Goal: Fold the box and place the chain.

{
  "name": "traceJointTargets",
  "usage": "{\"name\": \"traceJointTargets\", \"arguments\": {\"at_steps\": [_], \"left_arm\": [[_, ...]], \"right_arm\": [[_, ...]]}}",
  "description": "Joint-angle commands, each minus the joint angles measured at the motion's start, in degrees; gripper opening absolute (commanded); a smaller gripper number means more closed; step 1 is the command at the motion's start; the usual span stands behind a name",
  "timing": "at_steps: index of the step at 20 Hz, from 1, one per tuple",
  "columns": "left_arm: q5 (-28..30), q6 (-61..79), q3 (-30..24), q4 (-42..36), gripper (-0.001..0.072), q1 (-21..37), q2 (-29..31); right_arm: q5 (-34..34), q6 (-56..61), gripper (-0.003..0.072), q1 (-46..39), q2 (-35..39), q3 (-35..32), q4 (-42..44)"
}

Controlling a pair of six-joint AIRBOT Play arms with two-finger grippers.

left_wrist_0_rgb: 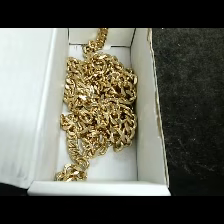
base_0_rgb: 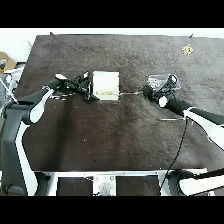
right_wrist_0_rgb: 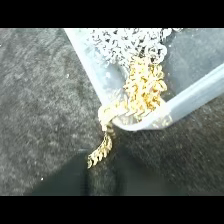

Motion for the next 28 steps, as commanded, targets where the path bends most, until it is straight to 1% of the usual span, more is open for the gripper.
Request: {"name": "traceJointTargets", "arguments": {"at_steps": [1,2,4,7,8,10,12,15,18,25,27,28], "left_arm": [[0.02,0.0,0.07,0.02,0.0275,0.04,0.04],[0.0,0.0,0.07,0.02,0.0275,0.04,0.04],[0.0,0.0,0.07,0.02,0.0275,0.04,0.04],[0.02,0.0,0.07,0.0,0.0275,0.04,0.04],[0.02,0.0,0.07,0.02,0.0275,0.04,0.04],[-0.02,0.0,0.04,0.0,0.0275,0.04,0.04],[0.0,0.0,0.07,0.0,0.0275,0.04,0.04],[-0.02,0.0,0.07,0.02,0.0274,0.04,0.04],[0.02,0.0,0.07,0.0,0.0275,0.04,0.04],[0.02,0.0,0.07,0.02,0.0275,0.04,0.04],[0.0,0.0,0.07,0.0,0.0275,0.04,0.04],[0.0,0.0,0.07,0.02,0.0274,0.04,0.04]], "right_arm": [[-0.7,-0.04,0.0004,0.5,-0.81,1.42,1.51],[-0.7,-0.22,0.0003,1.14,0.72,1.4,0.83],[-0.74,-0.59,0.0003,3.48,6.03,1.4,-2.05],[-2.38,-0.59,0.0003,8.17,17.29,1.6,-9.31],[-2.4,-0.59,0.0003,9.11,19.96,2.05,-10.64],[-2.4,-0.57,0.0003,10.97,23.8,2.86,-11.98],[-2.47,-0.59,0.0003,13.33,25.68,3.76,-13.33],[-3.85,-0.63,0.0003,17.42,25.81,7.02,-15.52],[-5.68,-0.59,0.0002,19.76,24.55,9.44,-15.85],[-5.6,-0.33,0.0002,23.8,16.35,9.84,-12.04],[-4.02,-0.33,0.0003,25.94,13.27,9.81,-10.82],[-1.44,-0.33,0.0003,26.73,11.93,9.79,-10.82]]}}
